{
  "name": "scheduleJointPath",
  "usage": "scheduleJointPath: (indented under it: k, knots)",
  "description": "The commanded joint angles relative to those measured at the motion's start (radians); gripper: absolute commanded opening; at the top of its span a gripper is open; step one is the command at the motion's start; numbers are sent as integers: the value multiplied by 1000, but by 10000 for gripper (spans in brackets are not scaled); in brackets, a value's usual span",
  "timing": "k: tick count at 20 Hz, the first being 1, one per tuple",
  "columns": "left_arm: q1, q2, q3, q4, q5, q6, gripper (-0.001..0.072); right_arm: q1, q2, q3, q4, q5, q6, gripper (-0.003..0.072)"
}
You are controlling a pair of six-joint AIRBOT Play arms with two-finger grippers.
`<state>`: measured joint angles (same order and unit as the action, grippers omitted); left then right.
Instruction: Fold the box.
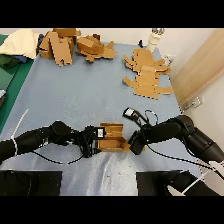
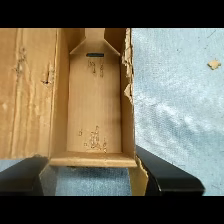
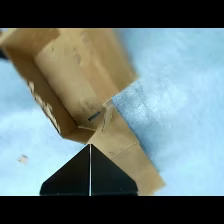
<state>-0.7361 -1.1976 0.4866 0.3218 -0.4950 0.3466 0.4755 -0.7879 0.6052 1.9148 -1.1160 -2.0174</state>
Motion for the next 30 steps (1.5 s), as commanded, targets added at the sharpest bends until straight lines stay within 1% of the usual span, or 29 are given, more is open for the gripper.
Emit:
scheduleJointPath:
  k: [1, 3, 4, 7, 10, 13, 16, 20, 23, 25, 27, 28, 30]
  knots:
    - [1, 1, 0, 0, 18, -5, 485, 0, 10, 40, 115, 48, 395, 1]
    - [1, 1, 0, 0, 18, -7, 485, 0, -33, 40, 298, 152, 393, 0]
    - [1, 1, 0, 0, 17, -7, 485, 0, -61, 41, 340, 188, 393, -2]
    - [1, 1, 0, 0, 17, -6, 485, -10, -163, 46, 372, 238, 381, -2]
    - [1, 1, 0, 0, 17, -6, 485, -38, -262, 46, 422, 295, 301, -3]
    - [1, 1, 0, 0, 17, -6, 484, -52, -362, 45, 428, 296, 222, -4]
    - [1, 1, 0, 0, 17, -6, 484, -52, -423, 45, 438, 298, 157, -4]
    - [1, 1, 0, 0, 17, -6, 484, -52, -435, 43, 437, 296, 114, -5]
    - [1, 1, 0, 0, 17, -6, 485, -52, -418, 44, 430, 296, 92, -4]
    - [1, 1, 0, 0, 17, -6, 485, -61, -373, 44, 391, 288, 86, -4]
    - [1, 1, 0, 0, 17, -6, 485, -101, -268, 44, 271, 270, 86, -4]
    - [0, 1, 0, 0, 16, -6, 485, -128, -192, 44, 154, 257, 87, -1]
    - [1, 1, 0, -1, 16, -6, 484, -152, -56, 40, -154, 195, 89, 0]
